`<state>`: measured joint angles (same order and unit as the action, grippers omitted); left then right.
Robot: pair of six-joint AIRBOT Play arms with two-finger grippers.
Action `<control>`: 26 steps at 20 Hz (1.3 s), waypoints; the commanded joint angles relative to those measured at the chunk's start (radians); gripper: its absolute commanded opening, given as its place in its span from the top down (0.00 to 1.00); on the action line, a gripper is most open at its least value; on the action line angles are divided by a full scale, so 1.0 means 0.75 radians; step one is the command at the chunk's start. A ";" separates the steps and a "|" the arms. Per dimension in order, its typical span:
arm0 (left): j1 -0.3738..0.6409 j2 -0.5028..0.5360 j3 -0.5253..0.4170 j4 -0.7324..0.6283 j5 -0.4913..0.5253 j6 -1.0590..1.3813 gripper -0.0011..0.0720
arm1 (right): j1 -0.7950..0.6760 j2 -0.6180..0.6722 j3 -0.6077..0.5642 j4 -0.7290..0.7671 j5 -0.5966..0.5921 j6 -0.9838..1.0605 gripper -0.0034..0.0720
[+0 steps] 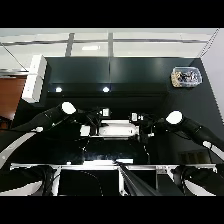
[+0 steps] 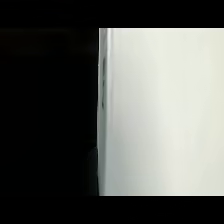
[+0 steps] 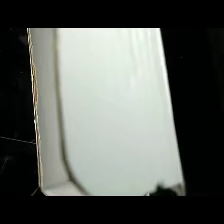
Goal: Fold the box and place the chain.
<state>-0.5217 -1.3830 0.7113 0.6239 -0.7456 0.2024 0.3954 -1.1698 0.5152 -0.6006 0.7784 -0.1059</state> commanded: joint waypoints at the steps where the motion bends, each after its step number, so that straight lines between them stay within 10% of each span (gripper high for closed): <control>1: -0.001 -0.001 -0.001 -0.001 0.002 -0.002 0.95 | -0.017 -0.023 -0.021 0.047 0.002 -0.105 0.09; 26: -0.001 -0.001 -0.001 -0.001 0.002 -0.002 0.95 | 0.035 -0.073 -0.021 -0.014 -0.092 -0.099 0.15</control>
<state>-0.5217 -1.3830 0.7113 0.6235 -0.7448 0.2008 0.4206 -1.2232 0.5003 -0.5907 0.7151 -0.1917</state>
